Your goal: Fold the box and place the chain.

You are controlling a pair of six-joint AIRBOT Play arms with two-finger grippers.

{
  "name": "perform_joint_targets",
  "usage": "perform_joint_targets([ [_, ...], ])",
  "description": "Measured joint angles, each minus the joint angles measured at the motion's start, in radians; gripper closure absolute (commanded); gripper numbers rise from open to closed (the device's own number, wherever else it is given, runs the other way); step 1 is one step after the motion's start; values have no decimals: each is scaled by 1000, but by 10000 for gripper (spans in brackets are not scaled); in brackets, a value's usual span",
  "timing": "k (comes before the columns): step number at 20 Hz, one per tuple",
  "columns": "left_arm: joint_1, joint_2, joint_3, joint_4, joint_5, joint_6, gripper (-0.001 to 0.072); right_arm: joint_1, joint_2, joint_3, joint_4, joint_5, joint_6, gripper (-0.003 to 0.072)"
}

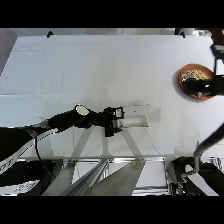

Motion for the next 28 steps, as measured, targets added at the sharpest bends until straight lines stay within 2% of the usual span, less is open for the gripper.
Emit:
perform_joint_targets([
  [3,0,0,0,0,0,0,573,-154,-110,34,21,-27,-70,163],
  [6,0,0,0,0,0,0,573,-226,-253,85,35,-50,-115,163],
  [13,0,0,0,0,0,0,573,-264,-581,278,45,-22,-122,168],
  [19,0,0,0,0,0,0,573,-268,-701,321,50,-18,-117,205],
  [22,0,0,0,0,0,0,573,-268,-731,325,54,-9,-115,377],
  [24,0,0,0,0,0,0,573,-268,-740,327,54,-7,-115,436],
  [25,0,0,0,0,0,0,573,-268,-743,328,53,-7,-115,535],
  [26,0,0,0,0,0,0,573,-268,-745,328,51,-8,-115,590],
  [28,0,0,0,0,0,0,573,-268,-746,330,51,-11,-116,595],
])
